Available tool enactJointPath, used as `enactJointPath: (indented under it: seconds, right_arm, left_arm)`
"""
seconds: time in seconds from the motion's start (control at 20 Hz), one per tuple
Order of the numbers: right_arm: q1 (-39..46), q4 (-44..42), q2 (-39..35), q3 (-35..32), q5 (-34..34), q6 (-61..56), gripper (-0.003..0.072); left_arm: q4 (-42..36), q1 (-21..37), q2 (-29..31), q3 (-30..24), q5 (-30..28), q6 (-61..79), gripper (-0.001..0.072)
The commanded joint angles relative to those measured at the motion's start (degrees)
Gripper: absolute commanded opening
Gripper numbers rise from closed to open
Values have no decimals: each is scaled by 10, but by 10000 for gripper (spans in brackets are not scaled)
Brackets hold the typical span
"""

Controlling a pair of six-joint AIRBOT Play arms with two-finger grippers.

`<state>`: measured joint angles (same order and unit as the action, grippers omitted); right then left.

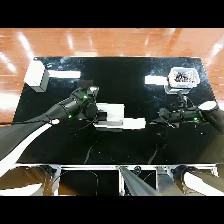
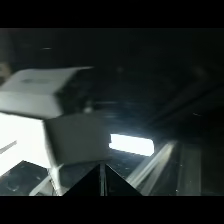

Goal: Fold the box and place the chain.

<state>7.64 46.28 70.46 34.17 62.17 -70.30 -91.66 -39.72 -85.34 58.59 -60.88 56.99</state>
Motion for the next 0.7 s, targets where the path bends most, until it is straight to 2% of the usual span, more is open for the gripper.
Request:
enactJointPath:
  seconds: [0.0, 0.2, 0.3, 0.4, 0.45, 0.5, 0.55, 0.65]
  right_arm:
    - [-56, 24, 25, 0, -25, -60, 30]
    - [-163, -57, 54, 0, -91, -36, 31]
    - [-195, -111, 54, 3, -113, -9, 31]
    - [-212, -128, 54, 14, -117, 4, 32]
    - [-215, -129, 54, 21, -112, 5, 109]
    - [-216, -134, 54, 30, -103, 5, 428]
    - [-216, -134, 54, 39, -91, 5, 498]
    - [-217, -134, 54, 56, -73, 8, 498]
  left_arm:
    - [2, 0, 0, 0, -4, 0, 25]
    - [1, 0, 0, 0, -4, 0, 25]
    - [1, 0, 0, 0, -4, 0, 26]
    - [1, 0, 0, 0, -4, 0, 26]
    - [1, 0, 0, 0, -4, 0, 25]
    - [1, 0, 0, 0, -4, 0, 25]
    - [1, 0, 0, 0, -4, 0, 26]
    - [1, 0, 0, 0, -4, 0, 26]
